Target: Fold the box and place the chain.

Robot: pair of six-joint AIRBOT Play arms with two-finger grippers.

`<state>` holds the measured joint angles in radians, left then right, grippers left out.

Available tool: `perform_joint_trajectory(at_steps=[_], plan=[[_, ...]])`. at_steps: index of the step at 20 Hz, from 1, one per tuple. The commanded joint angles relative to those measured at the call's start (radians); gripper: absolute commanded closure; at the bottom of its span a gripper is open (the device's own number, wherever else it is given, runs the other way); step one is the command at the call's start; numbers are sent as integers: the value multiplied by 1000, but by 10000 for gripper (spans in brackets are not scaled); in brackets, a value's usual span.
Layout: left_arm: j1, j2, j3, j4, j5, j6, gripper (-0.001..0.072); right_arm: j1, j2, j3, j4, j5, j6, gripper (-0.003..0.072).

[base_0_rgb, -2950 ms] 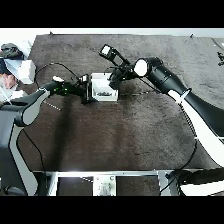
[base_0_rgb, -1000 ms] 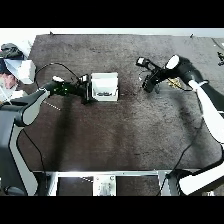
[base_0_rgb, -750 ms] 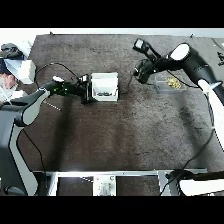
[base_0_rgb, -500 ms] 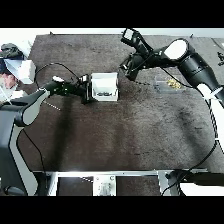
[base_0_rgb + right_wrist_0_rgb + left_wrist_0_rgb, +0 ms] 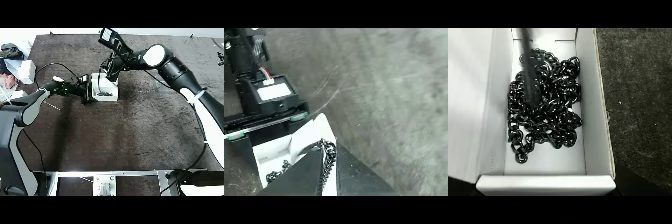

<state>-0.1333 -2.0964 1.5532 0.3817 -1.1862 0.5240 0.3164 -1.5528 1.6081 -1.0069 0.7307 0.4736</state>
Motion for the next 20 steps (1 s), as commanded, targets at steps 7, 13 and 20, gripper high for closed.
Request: perform_joint_trajectory(at_steps=[7,13,20], plan=[[0,0,1,0,0,0,405,-137,-60,2,-314,174,240,404],[0,0,1,0,0,0,406,-315,-104,2,-422,349,246,314],[0,0,1,0,0,0,406,-343,-274,88,-648,499,156,315]])
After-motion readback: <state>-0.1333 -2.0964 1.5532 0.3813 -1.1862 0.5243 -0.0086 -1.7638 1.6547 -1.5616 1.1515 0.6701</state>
